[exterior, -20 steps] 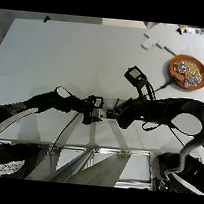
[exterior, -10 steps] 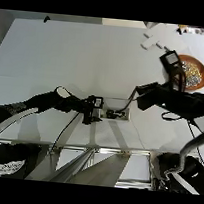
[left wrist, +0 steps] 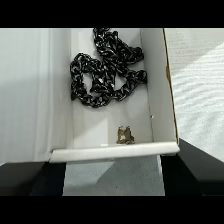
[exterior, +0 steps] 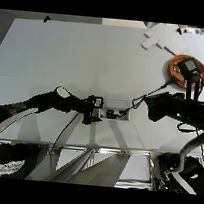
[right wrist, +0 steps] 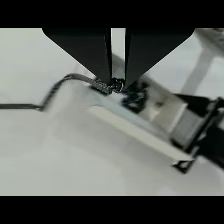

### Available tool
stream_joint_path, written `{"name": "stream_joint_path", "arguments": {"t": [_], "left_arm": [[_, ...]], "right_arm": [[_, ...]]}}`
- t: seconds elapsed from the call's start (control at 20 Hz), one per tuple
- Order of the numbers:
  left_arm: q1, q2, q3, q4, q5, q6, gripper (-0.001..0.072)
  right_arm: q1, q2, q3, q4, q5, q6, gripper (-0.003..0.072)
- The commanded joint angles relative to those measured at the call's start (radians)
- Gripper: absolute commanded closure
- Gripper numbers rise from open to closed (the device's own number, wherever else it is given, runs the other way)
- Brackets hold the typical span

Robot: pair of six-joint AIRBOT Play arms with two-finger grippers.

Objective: Fold the box and place the chain.

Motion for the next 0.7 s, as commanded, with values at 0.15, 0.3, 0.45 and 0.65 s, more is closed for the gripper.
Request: {"name": "stream_joint_path", "arguments": {"t": [0.15,0.3,0.45,0.65], "left_arm": [[0.0,0.001,0.0,0.0,0.0,0.0,0.0697],[0.0,0.001,0.0,0.0,0.0,0.0,0.0697],[0.0,0.001,0.0,0.0,0.0,0.0,0.0697],[0.0,0.001,0.0,0.001,0.0,0.0,0.0697]], "right_arm": [[0.149,-0.141,-0.023,0.18,-0.139,-0.06,0.0675],[0.246,-0.278,-0.023,0.17,-0.247,-0.061,0.0675],[0.28,-0.406,-0.023,0.17,-0.272,-0.061,0.0675],[0.289,-0.481,-0.023,0.169,-0.257,-0.073,0.0674]]}}
